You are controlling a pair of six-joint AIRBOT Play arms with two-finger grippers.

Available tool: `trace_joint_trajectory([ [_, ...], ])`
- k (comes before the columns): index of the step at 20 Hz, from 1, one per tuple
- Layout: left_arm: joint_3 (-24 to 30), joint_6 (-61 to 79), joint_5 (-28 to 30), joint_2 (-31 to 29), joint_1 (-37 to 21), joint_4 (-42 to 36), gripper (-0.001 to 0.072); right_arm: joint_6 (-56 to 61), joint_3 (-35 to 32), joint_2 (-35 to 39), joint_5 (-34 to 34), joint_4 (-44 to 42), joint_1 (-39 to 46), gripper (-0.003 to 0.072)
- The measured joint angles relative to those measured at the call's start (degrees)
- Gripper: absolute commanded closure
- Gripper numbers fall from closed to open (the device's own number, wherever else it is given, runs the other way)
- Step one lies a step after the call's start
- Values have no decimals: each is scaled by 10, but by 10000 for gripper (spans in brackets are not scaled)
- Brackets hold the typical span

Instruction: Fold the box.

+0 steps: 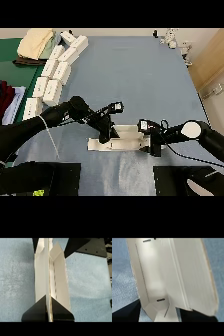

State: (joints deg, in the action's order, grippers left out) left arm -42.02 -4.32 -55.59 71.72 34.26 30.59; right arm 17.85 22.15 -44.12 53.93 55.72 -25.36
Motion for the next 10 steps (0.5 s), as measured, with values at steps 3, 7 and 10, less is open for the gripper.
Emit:
trace_joint_trajectory([
  [3, 0, 0, 0, 0, 0, 0, 698, -59, 0, -41, 10, -45, 27, -24],
  [7, 0, 0, 0, 0, 0, 0, 698, -116, -2, -67, 20, -83, 49, -23],
  [10, 0, 0, 0, 0, 0, 0, 698, -135, -12, -73, 22, -91, 54, -23],
])
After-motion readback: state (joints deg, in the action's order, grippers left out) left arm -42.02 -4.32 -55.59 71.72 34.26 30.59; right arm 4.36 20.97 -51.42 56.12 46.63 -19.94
